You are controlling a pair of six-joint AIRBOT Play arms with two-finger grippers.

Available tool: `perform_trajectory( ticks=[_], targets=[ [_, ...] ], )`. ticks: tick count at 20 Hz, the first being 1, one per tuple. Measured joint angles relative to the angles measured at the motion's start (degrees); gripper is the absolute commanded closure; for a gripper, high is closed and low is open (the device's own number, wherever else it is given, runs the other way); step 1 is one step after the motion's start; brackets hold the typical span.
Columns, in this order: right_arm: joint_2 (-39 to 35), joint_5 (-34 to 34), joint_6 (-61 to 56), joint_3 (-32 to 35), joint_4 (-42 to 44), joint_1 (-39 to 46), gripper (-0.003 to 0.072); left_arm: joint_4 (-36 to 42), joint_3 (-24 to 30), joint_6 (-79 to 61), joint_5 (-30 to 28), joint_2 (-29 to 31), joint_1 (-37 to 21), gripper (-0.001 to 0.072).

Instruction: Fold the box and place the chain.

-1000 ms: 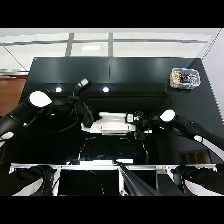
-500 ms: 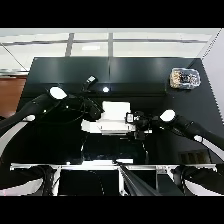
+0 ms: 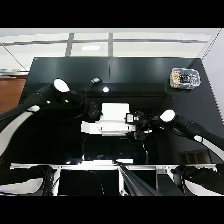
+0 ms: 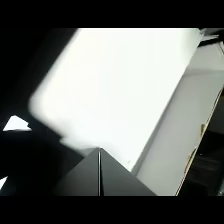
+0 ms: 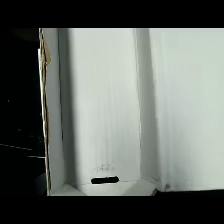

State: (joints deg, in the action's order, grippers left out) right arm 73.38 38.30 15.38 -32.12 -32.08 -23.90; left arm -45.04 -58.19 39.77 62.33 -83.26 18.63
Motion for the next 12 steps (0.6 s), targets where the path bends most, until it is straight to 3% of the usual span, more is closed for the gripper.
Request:
perform_trajectory(
  ticks=[3, 4, 5, 6, 9, 12],
  targets=[
    [0.00, -0.02, -0.04, 0.00, 0.00, 0.00, 0.0383, -1.99, 1.25, 2.03, 1.09, 7.13, -3.28, 0.0671],
    [0.00, -0.02, -0.04, 0.00, 0.02, 0.00, 0.0383, -2.05, 2.93, 1.31, 0.79, 9.62, -4.11, 0.0519],
    [0.00, -0.04, -0.07, 0.00, 0.02, 0.00, 0.0383, -1.27, 5.27, -0.92, -0.11, 12.09, -4.76, 0.0201],
    [0.00, -0.04, -0.07, 0.00, 0.02, 0.00, 0.0383, -0.33, 7.56, -4.55, -1.29, 13.94, -4.94, -0.0006],
    [0.00, -0.07, -0.11, 0.00, 0.04, 0.00, 0.0382, -0.61, 13.68, -22.71, -2.19, 16.70, -3.69, -0.0006],
    [0.00, -0.07, -0.11, 0.00, 0.04, 0.00, 0.0383, -3.87, 16.28, -32.96, -3.61, 15.80, -1.62, -0.0006]
  ],
)
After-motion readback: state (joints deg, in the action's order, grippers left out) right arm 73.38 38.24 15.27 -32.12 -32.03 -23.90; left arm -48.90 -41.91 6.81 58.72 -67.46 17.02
